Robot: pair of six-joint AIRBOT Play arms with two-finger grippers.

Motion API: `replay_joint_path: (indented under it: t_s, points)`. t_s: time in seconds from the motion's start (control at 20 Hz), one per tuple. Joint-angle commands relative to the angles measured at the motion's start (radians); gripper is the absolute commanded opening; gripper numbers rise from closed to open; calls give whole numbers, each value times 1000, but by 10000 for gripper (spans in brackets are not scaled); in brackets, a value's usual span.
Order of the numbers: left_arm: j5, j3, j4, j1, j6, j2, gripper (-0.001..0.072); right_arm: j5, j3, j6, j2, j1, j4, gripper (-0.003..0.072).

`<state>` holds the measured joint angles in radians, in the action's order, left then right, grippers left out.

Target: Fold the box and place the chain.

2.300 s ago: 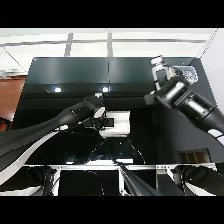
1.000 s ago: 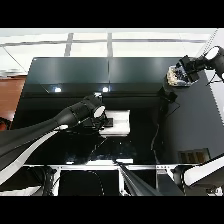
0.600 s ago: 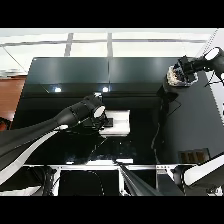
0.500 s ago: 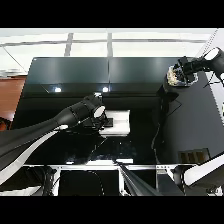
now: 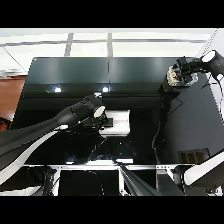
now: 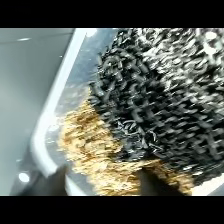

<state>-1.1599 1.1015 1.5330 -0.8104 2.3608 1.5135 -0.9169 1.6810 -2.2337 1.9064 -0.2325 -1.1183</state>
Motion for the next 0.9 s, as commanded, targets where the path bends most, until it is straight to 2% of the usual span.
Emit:
replay_joint_path:
  t_s: [0.0,0.05,0.1,0.15,0.35,0.5,0.75,0.85]
  points:
    - [0,1,0,1,0,0,29,2,0,27,7,0,6,322]
    - [0,1,0,1,0,0,29,2,0,41,8,0,8,301]
    - [0,1,0,1,0,0,29,-2,0,52,8,0,8,195]
    - [0,1,0,1,0,0,29,-8,0,93,6,-1,23,13]
    - [1,1,0,1,0,0,29,-36,0,197,-22,-8,69,15]
    - [1,1,0,1,0,0,29,-46,0,286,-95,-20,70,14]
    - [0,1,0,1,0,0,29,-56,0,475,-314,-50,76,14]
    - [0,1,0,1,0,0,29,-51,0,559,-426,-58,121,13]
